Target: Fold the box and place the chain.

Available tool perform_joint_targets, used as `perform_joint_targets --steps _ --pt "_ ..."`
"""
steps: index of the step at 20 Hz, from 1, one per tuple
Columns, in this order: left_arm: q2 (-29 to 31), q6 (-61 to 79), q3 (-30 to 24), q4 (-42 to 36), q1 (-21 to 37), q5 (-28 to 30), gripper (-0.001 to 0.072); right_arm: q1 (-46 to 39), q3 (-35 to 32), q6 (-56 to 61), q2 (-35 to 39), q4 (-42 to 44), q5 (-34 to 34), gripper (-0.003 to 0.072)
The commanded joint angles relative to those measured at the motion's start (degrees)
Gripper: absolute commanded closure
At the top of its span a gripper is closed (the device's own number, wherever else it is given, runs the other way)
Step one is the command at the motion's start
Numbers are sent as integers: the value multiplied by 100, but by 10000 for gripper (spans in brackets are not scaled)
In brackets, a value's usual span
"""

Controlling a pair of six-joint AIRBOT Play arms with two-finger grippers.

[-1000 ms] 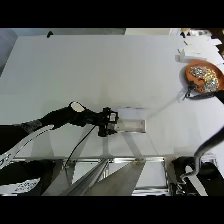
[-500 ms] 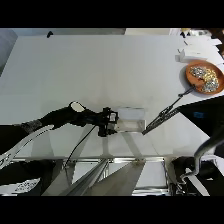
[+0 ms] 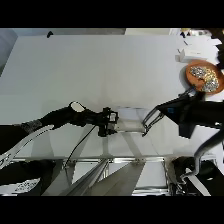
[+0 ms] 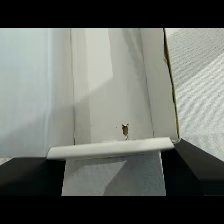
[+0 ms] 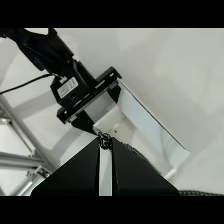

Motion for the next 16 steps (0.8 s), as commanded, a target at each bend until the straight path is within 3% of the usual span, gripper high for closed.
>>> perform_joint_targets --steps 1,6,10,16 --pt "-2 0 -2 0 2 0 698 92 -544 -656 -240 457 -278 668" --pt "-2 0 -2 0 2 0 698 911 -868 -903 -1069 389 -887 667" --pt "-2 0 -2 0 2 0 698 1572 -868 -852 -1963 -203 -1215 667" --pt "-2 0 -2 0 2 0 698 1685 -868 -625 -2841 -297 -1333 667"
